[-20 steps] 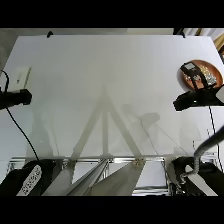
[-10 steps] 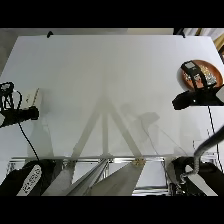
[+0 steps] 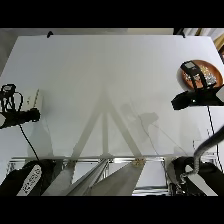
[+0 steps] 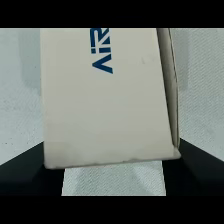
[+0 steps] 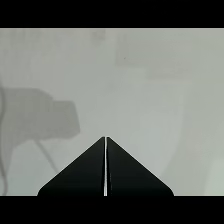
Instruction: Fold the box and place the chain.
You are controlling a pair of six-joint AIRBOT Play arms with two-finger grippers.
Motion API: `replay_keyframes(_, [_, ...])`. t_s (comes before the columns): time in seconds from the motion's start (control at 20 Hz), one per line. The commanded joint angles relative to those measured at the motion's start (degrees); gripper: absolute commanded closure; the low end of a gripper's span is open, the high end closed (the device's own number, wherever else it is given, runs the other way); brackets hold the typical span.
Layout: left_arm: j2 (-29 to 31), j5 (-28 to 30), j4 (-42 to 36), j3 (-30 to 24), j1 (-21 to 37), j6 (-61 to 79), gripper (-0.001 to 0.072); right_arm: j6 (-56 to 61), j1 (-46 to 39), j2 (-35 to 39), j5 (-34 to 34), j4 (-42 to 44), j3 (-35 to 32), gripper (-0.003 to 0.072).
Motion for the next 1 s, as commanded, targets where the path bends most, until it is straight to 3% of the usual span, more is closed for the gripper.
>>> replay_keyframes(0.0, [0.0, -1.5, 0.0, 0.0, 0.1, 0.0, 0.0121, 0.0, 0.0, 0.0, 0.2, 0.1, 0.0, 0.0669])
replay_keyframes(0.1, [0.0, -2.7, 0.0, 0.0, 0.1, 0.0, 0.0113, 0.0, 0.0, 0.0, 0.2, 0.0, 0.0, 0.0669])
replay_keyframes(0.15, [0.0, -3.2, 0.2, 0.0, 0.1, 0.0, 0.002, 0.0, 0.0, 0.0, 0.1, 0.0, 0.0, 0.0669])
replay_keyframes(0.2, [0.0, -3.5, 0.2, 0.0, 0.1, 0.0, 0.0005, 0.0, 0.0, 0.0, 0.1, 0.0, 0.0, 0.0669])
replay_keyframes(0.6, [1.5, -3.6, 2.2, 0.0, 0.1, 0.2, 0.0005, 0.0, 0.0, 0.0, 0.3, 0.0, 0.0, 0.0669])
replay_keyframes(0.75, [6.2, -5.2, 6.1, 0.0, 0.1, 0.2, 0.0007, 0.0, 0.0, 0.0, 1.9, 0.1, 0.0, 0.0669])
replay_keyframes(0.95, [14.9, -11.5, 4.6, 0.0, 0.0, 0.0, 0.0009, 0.0, 0.0, 0.0, 1.9, 0.1, 0.1, 0.0669])
